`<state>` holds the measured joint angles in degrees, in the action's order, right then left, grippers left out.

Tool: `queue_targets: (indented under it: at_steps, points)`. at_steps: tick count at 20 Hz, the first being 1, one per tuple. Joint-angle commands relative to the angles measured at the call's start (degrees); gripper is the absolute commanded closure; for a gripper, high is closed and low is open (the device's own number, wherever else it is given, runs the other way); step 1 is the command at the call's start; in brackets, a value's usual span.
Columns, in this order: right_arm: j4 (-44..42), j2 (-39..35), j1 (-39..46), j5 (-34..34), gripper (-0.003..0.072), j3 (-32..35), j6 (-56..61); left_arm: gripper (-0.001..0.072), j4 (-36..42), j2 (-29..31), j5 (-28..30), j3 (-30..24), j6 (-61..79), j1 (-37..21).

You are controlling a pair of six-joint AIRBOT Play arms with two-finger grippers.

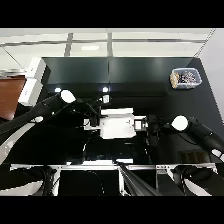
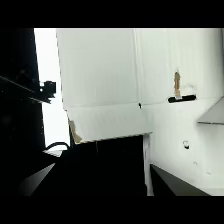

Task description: Fold the box and place the chain.

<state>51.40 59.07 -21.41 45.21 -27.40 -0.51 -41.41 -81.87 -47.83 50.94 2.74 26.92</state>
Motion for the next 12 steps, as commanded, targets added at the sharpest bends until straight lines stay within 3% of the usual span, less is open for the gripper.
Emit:
queue_targets:
  at_steps: [1,6,12]
  points:
    - [-5.62,0.98,-1.27,-1.68,-0.0014,0.17,-5.18,0.0684,-1.66,0.02,-1.05,-0.02,0.52,0.02]
    - [-11.06,0.98,-3.37,-6.01,-0.0014,0.17,-5.16,0.0684,-1.64,-0.5,-1.2,-0.02,0.52,0.02]
    - [-12.59,0.92,-3.41,-5.6,-0.0014,-0.72,-5.07,0.0684,-1.62,-0.72,-1.31,-0.02,0.48,0.0]
